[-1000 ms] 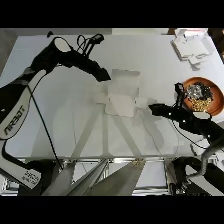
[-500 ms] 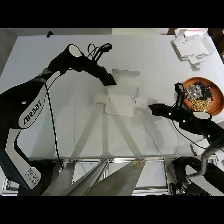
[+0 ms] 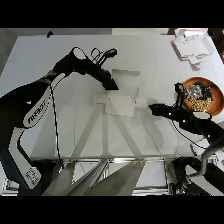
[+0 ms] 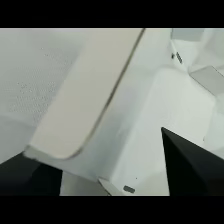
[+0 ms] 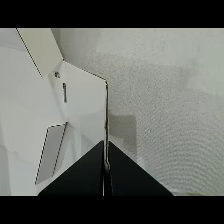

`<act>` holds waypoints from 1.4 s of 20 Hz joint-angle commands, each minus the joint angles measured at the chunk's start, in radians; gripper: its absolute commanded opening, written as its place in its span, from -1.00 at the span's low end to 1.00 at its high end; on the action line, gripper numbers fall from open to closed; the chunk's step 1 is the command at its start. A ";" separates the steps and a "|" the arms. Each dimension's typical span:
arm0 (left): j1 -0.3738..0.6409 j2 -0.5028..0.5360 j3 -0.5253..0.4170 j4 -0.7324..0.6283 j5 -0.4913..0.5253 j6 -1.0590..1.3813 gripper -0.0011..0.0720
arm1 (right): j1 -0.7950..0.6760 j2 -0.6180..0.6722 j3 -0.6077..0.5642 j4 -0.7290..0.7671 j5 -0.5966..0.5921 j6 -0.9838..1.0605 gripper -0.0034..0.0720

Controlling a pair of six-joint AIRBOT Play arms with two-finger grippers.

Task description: Fold the box and place the chain.

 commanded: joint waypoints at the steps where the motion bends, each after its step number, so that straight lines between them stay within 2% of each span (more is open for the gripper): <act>1: -0.004 -0.017 0.001 -0.007 -0.052 0.067 0.48 | 0.001 0.001 0.000 0.000 0.000 0.000 -0.88; 3: -0.003 -0.021 0.001 -0.008 -0.051 0.117 -0.01 | 0.001 0.001 0.000 0.000 0.000 0.000 -0.88; 5: -0.002 -0.022 0.001 -0.012 -0.053 0.161 -0.12 | 0.001 0.001 0.000 0.000 0.000 0.000 -0.88; 7: 0.000 -0.022 0.001 -0.014 -0.056 0.171 -0.54 | 0.001 0.001 0.000 0.000 0.000 0.000 -0.88; 10: 0.002 -0.022 0.001 -0.014 -0.064 0.185 -0.95 | 0.001 0.001 0.000 0.000 0.000 0.000 -0.88; 28: -0.001 -0.022 0.001 -0.013 -0.031 0.190 -0.95 | 0.001 0.001 0.000 0.000 0.000 0.000 -0.88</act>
